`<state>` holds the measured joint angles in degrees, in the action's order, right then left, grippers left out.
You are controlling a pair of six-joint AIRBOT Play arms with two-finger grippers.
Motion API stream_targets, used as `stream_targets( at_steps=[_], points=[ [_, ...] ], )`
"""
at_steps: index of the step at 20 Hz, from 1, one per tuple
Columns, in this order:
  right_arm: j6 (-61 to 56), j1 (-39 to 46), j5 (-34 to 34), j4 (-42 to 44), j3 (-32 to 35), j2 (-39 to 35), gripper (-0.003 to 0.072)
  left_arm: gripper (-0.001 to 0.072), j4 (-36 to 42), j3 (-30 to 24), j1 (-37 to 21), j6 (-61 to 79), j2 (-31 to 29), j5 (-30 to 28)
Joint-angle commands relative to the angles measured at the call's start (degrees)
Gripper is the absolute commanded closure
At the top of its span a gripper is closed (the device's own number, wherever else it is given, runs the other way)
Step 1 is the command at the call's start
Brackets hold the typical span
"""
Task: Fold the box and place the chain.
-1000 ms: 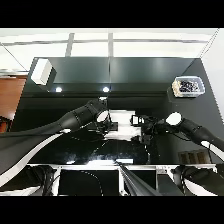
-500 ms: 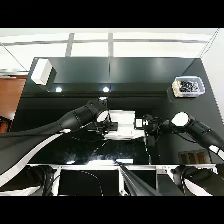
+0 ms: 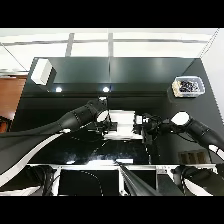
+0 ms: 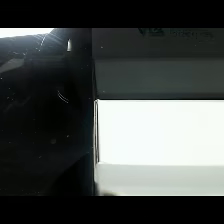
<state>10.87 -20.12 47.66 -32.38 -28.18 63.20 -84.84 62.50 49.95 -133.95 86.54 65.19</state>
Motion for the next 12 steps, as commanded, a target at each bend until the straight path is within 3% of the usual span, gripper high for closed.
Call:
stream_targets(
  at_steps=[1,5,10,11,12],
  points=[
    [0.07,-0.90,-0.52,7.61,0.00,1.99,0.0588,0.0682,0.02,0.04,-0.04,0.02,0.02,-0.17],
    [-2.97,-4.48,-8.48,8.41,0.00,4.87,0.0589,0.0682,0.02,0.04,-0.04,0.02,0.02,-0.26],
    [-5.38,-4.39,-7.30,7.89,0.00,4.85,0.0588,0.0682,0.04,0.04,-0.04,0.02,0.02,-0.35],
    [-6.14,-4.42,-7.41,8.00,0.00,4.85,0.0535,0.0682,0.04,0.04,-0.04,0.02,0.02,-0.35],
    [-6.58,-4.39,-7.45,8.22,0.00,4.85,0.0275,0.0682,0.04,0.04,-0.07,0.02,0.02,-0.33]
  ],
)
